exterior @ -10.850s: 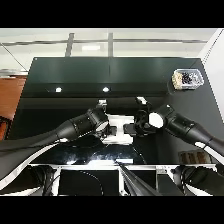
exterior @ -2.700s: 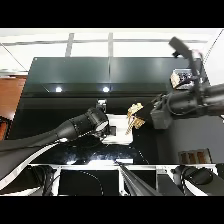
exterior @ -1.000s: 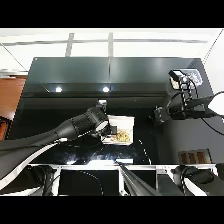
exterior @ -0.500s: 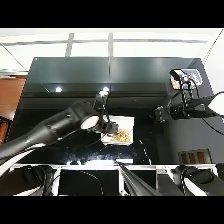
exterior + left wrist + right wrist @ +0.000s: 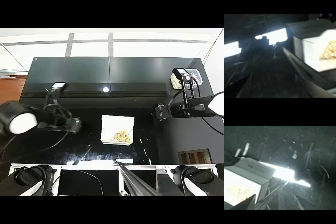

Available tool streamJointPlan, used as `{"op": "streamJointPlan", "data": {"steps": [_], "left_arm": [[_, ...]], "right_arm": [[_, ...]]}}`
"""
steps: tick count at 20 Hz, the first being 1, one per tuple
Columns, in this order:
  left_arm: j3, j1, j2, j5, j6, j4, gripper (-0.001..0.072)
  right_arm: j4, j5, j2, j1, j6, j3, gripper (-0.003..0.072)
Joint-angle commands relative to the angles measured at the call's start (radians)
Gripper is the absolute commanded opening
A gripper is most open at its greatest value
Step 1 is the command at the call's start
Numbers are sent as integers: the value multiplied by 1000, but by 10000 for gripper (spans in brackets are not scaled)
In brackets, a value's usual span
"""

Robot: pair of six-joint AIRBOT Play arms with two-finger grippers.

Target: Fold the box and place the chain.

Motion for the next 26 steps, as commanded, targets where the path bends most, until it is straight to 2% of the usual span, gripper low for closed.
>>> {"op": "streamJointPlan", "data": {"steps": [1, 3, 4, 7, 8, 9, 13, 17, 23, 26], "left_arm": [[-215, 223, 150, 204, 335, -389, 609], [-299, 288, 152, 220, 668, -674, 605], [-323, 300, 146, 220, 808, -725, 605], [-329, 299, 116, 248, 1032, -692, 607], [-328, 298, 107, 255, 1086, -692, 700], [-328, 298, 100, 257, 1165, -692, 720], [-328, 271, 53, 243, 1598, -663, 718], [-323, 226, -106, 180, 1774, -716, 718], [-318, 207, -189, 276, 1845, -679, 717], [-318, 204, -232, 285, 1986, -686, 716]], "right_arm": [[-5, -2, 1, 0, 17, 0, 551], [-5, -1, 1, 0, 25, 0, 551], [-5, 1, 1, 0, 29, 0, 551], [-12, 7, 1, 0, 49, 0, 551], [-18, 7, 1, 0, 58, 0, 551], [-23, 8, 1, 0, 62, 0, 551], [-29, 13, 1, 0, 64, 0, 551], [-38, 15, 1, 0, 64, 0, 551], [-38, 19, 1, 0, 87, 0, 551], [-37, 19, 1, 0, 99, 0, 551]]}}
